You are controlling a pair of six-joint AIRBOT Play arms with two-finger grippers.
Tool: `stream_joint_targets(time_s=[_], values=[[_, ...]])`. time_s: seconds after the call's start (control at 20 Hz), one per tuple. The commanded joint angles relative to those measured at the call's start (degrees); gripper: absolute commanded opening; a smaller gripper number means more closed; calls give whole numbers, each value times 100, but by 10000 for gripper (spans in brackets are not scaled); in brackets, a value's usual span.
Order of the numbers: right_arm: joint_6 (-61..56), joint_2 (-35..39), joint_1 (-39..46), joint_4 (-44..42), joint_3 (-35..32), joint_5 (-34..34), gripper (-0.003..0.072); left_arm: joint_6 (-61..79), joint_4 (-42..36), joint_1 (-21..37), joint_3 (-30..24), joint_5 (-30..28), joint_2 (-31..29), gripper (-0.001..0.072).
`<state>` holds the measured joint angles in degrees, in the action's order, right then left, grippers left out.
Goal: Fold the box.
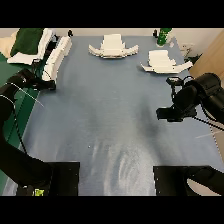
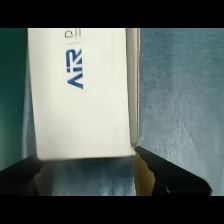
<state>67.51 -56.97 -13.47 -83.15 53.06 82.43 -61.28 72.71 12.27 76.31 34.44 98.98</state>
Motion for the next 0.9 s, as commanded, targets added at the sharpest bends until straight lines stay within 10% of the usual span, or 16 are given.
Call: stream_joint_targets(time_s=[0.0, 0.3, 0.4, 0.65, 0.85], values=[[-2, -4, -4, 0, 7, -2, 19, -24, 234, 96, 286, 1064, -439, 700], [-2, -4, -4, -2, 7, -2, 19, -734, 404, 247, 1051, 3464, -1884, 632], [-2, -4, -4, 0, 7, -2, 19, -1113, 369, 227, 1200, 4142, -2330, 32], [-2, -4, -4, 0, 7, -2, 19, -1189, -205, -378, 1139, 4723, -3154, 10], [-2, -4, -4, -2, 7, -2, 19, -1510, -352, -2111, 173, 3799, -3670, 10]])
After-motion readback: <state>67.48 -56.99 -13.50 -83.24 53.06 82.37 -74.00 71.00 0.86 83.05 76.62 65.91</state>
